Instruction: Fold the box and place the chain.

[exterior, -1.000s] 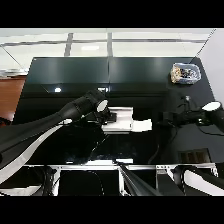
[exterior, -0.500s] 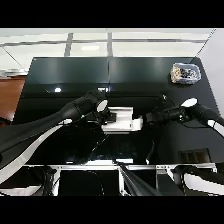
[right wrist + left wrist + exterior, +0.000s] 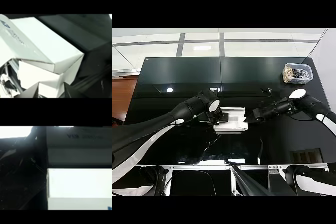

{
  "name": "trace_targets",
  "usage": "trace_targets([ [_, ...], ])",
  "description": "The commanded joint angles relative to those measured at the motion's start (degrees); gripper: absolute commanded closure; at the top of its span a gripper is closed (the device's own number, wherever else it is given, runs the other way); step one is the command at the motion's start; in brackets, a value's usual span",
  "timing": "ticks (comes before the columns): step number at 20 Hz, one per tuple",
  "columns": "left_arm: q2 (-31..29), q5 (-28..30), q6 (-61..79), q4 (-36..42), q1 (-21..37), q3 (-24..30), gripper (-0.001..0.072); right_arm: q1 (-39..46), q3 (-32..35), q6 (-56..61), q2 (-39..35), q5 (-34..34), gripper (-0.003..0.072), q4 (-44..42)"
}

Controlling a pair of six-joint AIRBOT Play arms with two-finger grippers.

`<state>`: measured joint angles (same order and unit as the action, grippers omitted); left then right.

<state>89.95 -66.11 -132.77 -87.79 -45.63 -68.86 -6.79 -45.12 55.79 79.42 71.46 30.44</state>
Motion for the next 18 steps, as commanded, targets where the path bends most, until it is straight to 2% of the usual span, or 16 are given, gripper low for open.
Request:
trace_targets([
  [1,0.0,0.04,0.09,0.0,0.04,-0.04,0.0682,-4.55,-1.29,5.16,0.02,-3.85,0.0356,4.31],
  [5,0.0,0.07,0.09,0.0,0.04,-0.04,0.0682,-10.36,-5.25,13.33,0.02,-7.76,0.0356,13.55],
  [10,0.0,0.07,0.09,0.0,0.04,-0.04,0.0682,-19.45,-9.38,30.77,0.02,-11.5,0.0358,32.68],
  [11,0.0,0.09,0.09,-0.02,0.04,-0.04,0.0682,-21.09,-9.92,34.42,0.04,-12.26,0.0396,36.28],
  [15,0.0,0.52,0.09,-0.02,0.04,-0.04,0.0681,-27.71,-12.26,53.18,0.87,-13.73,0.0396,51.17],
  [18,0.0,1.01,0.09,-0.02,0.04,-0.04,0.0682,-30.86,-13.88,61.59,2.32,-12.74,0.0395,54.73],
])
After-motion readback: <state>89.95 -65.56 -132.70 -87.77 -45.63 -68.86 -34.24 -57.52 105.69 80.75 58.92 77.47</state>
